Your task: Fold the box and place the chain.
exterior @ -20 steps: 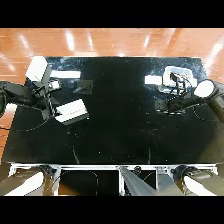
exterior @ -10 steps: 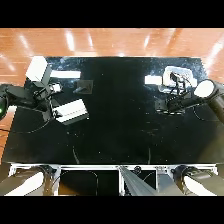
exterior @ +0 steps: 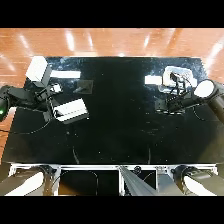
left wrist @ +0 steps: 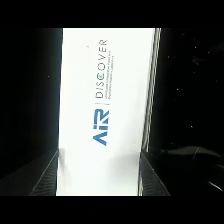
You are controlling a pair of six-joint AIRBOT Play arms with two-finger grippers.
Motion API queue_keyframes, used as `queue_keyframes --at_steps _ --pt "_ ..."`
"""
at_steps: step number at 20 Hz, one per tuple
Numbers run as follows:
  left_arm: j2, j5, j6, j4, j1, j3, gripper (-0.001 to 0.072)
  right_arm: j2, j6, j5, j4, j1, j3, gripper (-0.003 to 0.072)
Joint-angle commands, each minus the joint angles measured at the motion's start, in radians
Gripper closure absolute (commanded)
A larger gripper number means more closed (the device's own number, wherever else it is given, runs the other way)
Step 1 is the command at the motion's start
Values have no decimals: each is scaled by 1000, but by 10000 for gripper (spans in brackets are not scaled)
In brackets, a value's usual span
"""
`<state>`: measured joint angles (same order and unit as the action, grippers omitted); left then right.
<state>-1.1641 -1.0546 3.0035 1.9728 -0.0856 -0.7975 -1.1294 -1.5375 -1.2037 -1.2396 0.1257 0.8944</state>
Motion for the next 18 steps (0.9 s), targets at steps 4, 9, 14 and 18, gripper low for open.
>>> queue_keyframes --at_steps 4,9,14,18 --pt "-3 47 0 0 18 32 214 0 0 2 0 -1 0 658" --pt "-21 57 0 0 65 32 214 0 0 3 0 -1 1 659" --pt "-36 70 0 -2 74 31 369 0 0 3 0 -1 1 658" --pt "-31 73 -34 -1 72 23 687 0 0 0 0 -1 1 658"
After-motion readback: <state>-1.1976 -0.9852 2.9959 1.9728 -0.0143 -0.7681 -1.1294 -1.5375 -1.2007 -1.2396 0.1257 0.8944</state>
